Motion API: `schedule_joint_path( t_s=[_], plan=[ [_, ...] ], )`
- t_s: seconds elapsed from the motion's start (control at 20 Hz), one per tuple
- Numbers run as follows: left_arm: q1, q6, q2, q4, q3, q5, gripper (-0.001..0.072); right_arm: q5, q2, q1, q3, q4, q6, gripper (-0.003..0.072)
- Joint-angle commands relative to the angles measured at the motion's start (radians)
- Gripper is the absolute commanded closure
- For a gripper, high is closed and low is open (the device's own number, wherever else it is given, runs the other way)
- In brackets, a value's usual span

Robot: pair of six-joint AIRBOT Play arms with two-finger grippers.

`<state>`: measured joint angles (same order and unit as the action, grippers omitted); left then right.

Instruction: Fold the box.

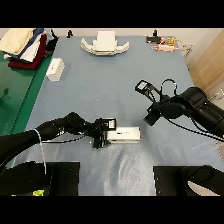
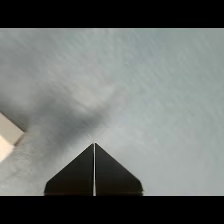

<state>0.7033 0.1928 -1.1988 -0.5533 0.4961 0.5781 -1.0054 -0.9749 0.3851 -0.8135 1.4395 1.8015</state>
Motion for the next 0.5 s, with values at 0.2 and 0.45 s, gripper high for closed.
schedule_joint_path(
  t_s=[0.2,0.45],
  plan=[
    [0.0,-0.062,0.002,0.0,0.003,-0.003,0.0188,-0.107,-0.038,-0.005,-0.033,-0.07,-0.243,0.068],
    [-0.011,-0.238,0.071,-0.028,0.006,-0.098,0.0188,-0.106,-0.038,-0.005,-0.033,-0.071,-0.241,0.068]
  ],
)
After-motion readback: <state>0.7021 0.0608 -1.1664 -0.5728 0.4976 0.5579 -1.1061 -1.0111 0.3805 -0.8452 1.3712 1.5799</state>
